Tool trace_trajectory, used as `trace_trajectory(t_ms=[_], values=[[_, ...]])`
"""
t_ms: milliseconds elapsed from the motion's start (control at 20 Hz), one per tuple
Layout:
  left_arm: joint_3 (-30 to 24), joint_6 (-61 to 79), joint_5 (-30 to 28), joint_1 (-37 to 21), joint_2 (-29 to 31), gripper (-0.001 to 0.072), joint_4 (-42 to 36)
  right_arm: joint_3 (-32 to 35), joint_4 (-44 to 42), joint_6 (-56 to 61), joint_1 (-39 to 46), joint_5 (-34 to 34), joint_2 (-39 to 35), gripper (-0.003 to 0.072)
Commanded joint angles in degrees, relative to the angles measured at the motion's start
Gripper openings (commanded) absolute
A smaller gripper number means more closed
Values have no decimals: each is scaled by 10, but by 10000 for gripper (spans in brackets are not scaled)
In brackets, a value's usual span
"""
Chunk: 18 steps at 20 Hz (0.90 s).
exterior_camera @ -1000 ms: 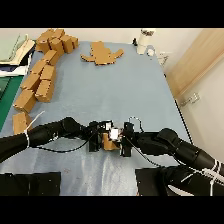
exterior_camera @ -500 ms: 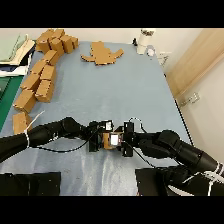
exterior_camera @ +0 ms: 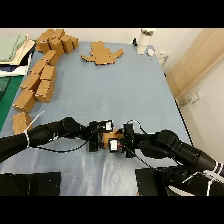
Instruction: Fold the box.
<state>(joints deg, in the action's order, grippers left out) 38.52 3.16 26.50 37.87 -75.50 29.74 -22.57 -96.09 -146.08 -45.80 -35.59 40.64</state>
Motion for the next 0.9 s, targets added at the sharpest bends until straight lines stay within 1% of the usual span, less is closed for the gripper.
trace_trajectory(t_ms=[0,100,200,300,450,500,550,850], values=[[0,0,0,0,0,524,0,0,29,-5,-18,3,1,531],[0,0,0,0,0,524,0,0,56,21,-26,13,1,520],[0,0,0,0,0,524,0,0,85,62,-35,8,1,502],[0,0,0,0,0,524,0,0,123,93,-47,7,0,449],[0,0,0,0,0,524,0,0,186,155,-71,8,0,432],[0,0,0,0,0,524,0,0,195,170,-80,6,-4,328],[0,0,0,0,0,524,0,0,201,180,-87,6,-9,309],[0,0,0,0,0,524,0,0,201,182,-97,-5,-47,290]])
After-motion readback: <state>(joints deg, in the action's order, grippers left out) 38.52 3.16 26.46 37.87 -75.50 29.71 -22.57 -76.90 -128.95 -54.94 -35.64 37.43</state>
